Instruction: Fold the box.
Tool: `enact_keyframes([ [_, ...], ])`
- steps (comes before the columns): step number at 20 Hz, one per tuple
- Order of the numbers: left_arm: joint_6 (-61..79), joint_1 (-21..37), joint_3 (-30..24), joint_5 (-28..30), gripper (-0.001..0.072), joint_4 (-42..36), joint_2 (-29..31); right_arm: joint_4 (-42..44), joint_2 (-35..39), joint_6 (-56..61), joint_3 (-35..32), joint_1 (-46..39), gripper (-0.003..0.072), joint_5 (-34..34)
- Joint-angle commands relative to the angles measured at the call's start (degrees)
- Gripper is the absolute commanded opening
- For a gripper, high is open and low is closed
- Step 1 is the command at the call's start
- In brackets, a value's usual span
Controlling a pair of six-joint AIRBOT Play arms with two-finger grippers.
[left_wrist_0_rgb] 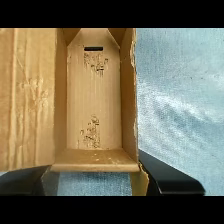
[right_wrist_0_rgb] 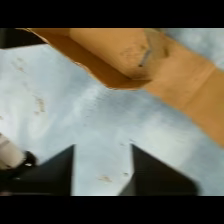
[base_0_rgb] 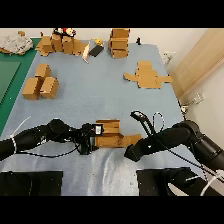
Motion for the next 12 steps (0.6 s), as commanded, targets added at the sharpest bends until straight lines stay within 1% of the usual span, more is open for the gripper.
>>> enact_keyframes([
  [1,0.0,0.0,0.0,0.0,0.0369,0.0,0.0,8.5,0.0,6.4,0.1,0.0,0.0022,5.2],
  [2,0.0,0.0,0.0,0.0,0.0369,0.0,0.0,8.6,0.0,7.0,0.1,0.0,0.0007,8.1],
  [4,0.0,0.0,0.0,0.0,0.0368,0.0,0.0,8.8,-1.4,7.0,0.1,-0.3,0.0006,13.3],
  [5,0.0,0.0,0.0,0.0,0.0368,0.0,0.0,9.6,-2.6,5.9,0.1,-1.2,0.0005,14.6],
  [6,0.0,0.0,0.0,0.0,0.0369,0.0,0.0,12.5,-4.4,1.6,0.1,-2.6,0.0004,15.5],
  [7,0.0,0.0,0.0,0.0,0.0368,0.0,0.0,17.5,-6.7,-4.0,0.1,-4.4,0.0002,15.7],
  [8,0.0,0.0,0.0,0.0,0.0369,0.0,0.0,24.2,-9.6,-11.3,0.1,-6.9,0.0002,15.2],
  [10,0.0,0.0,0.0,0.0,0.0368,0.0,0.0,36.3,-15.8,-23.6,0.1,-11.8,0.0001,13.0],
  [12,0.0,0.0,0.0,0.0,0.0369,0.0,0.0,43.5,-21.4,-32.0,0.1,-15.7,0.0001,9.0],
])
